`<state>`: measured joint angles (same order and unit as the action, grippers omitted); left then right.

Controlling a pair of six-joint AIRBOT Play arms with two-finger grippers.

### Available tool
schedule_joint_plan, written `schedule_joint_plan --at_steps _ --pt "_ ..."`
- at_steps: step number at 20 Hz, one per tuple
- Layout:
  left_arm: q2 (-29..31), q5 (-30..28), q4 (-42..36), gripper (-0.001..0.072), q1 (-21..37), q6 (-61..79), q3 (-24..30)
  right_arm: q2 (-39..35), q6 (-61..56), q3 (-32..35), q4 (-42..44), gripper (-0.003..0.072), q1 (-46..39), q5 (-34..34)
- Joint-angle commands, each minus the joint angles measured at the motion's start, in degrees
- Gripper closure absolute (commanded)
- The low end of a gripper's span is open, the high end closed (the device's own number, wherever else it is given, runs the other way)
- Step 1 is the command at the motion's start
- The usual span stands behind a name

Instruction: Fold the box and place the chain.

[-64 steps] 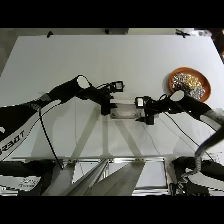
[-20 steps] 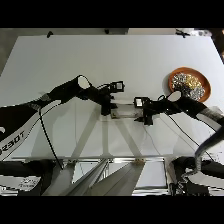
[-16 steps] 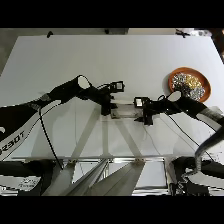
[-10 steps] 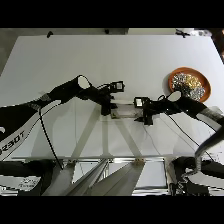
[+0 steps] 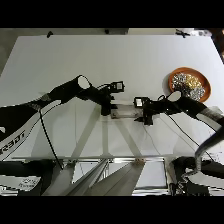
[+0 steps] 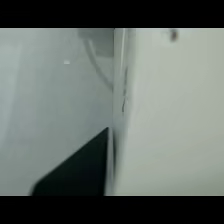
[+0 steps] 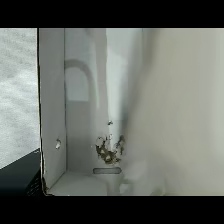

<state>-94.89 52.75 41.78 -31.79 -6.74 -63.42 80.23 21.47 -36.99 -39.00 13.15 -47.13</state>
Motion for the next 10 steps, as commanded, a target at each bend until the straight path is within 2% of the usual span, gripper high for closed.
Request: schedule_joint_plan --at_steps 1,2,4,7,10 --pt "0.20 2.84 -0.55 0.0394 0.11 0.04 -0.04 0.02 0.00 0.02 0.02 0.0304 0.00 -0.02" --pt "0.37 3.39 -0.55 0.0303 0.11 0.02 -0.04 0.02 0.00 0.02 0.02 0.0304 0.00 -0.02" --pt "1.22 3.91 -0.48 0.0180 0.35 -0.13 -0.04 0.02 0.00 0.02 0.02 0.0304 0.00 -0.02" --pt "3.96 4.85 0.46 0.0181 2.51 -1.68 -0.04 0.02 0.00 0.02 0.02 0.0304 0.00 -0.02" --pt "8.52 7.58 4.79 0.0184 7.32 -6.78 -0.04 0.02 0.00 0.02 0.02 0.0304 0.00 -0.02"
